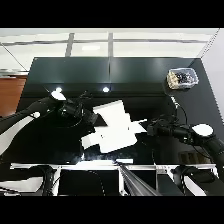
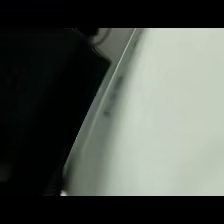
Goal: Fold the box and place the chain.
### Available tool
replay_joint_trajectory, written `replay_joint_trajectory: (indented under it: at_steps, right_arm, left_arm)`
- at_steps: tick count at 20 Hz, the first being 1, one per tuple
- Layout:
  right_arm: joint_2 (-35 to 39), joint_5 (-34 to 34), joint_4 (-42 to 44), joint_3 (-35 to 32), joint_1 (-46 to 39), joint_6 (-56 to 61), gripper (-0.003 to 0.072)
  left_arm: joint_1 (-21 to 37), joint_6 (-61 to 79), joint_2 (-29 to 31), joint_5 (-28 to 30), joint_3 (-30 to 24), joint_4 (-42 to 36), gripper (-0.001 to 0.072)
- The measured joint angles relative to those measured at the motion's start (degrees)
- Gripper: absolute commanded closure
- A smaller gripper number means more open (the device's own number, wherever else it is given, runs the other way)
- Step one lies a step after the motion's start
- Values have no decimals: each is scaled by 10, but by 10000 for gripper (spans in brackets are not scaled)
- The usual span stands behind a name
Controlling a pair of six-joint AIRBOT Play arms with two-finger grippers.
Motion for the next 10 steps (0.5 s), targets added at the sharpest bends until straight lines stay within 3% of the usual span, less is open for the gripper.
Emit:
replay_joint_trajectory:
  at_steps: [2,3,4,5,6,10]
  right_arm:
    - [0,-2,0,0,0,0,673]
    - [0,-2,-2,0,0,0,671]
    - [0,-3,-4,0,0,0,593]
    - [0,-4,-9,0,0,0,270]
    - [0,-6,-18,2,0,0,8]
    - [0,27,-95,49,-14,0,3]
  left_arm:
    - [3,28,-6,-17,3,-1,564]
    - [6,40,-8,-23,5,-1,611]
    - [8,50,-9,-23,6,-1,682]
    - [9,61,-10,-26,7,-1,683]
    - [10,70,-11,-29,9,-1,684]
    - [8,88,-5,-38,20,1,689]
